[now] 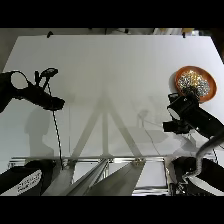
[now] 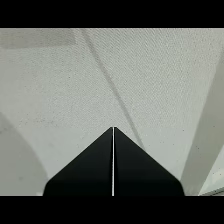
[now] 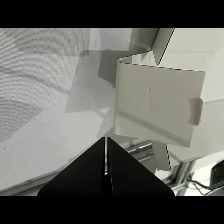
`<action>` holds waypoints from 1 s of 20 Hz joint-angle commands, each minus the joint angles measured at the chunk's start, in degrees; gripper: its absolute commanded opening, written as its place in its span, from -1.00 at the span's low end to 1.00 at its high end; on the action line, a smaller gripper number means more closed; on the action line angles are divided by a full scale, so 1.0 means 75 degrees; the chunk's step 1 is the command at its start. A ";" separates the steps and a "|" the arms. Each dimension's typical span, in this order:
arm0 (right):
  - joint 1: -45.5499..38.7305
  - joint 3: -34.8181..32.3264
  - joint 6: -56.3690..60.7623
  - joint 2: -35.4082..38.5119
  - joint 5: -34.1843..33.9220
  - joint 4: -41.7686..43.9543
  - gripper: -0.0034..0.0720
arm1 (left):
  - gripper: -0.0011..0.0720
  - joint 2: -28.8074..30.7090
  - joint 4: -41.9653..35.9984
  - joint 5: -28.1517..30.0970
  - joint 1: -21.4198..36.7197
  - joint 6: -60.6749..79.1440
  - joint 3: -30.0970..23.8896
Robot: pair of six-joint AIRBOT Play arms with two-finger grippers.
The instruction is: Fold the box and place the chain.
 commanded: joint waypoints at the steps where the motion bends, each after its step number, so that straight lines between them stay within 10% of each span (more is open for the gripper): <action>1: -0.0003 0.0006 -0.0006 -0.0006 -0.0099 0.0020 -0.86 | -0.95 0.0006 0.0003 0.0000 0.0006 0.0000 -0.0003; 8: -0.0356 0.0172 -0.1999 -0.0006 -0.0268 -0.3331 -0.88 | -0.95 0.0006 0.0003 0.0003 0.0006 0.0000 -0.0003; 14: -0.4768 0.0291 -0.3579 -0.0006 -0.0691 -0.3418 -0.87 | -0.95 0.0006 0.0003 0.0000 0.0006 0.0000 -0.0003; 15: -0.5429 0.0291 -0.3818 -0.0006 -0.0819 -0.3410 -0.72 | -0.95 0.0006 0.0003 0.0000 0.0006 0.0000 -0.0003; 17: -0.6598 0.0291 -0.4028 -0.0006 -0.1256 -0.3281 0.45 | -0.95 0.0006 0.0003 0.0000 0.0006 0.0000 -0.0003; 20: -0.7548 0.0291 -0.4444 -0.0006 -0.2011 -0.2873 0.44 | -0.95 0.0006 0.0003 0.0000 0.0006 0.0000 -0.0003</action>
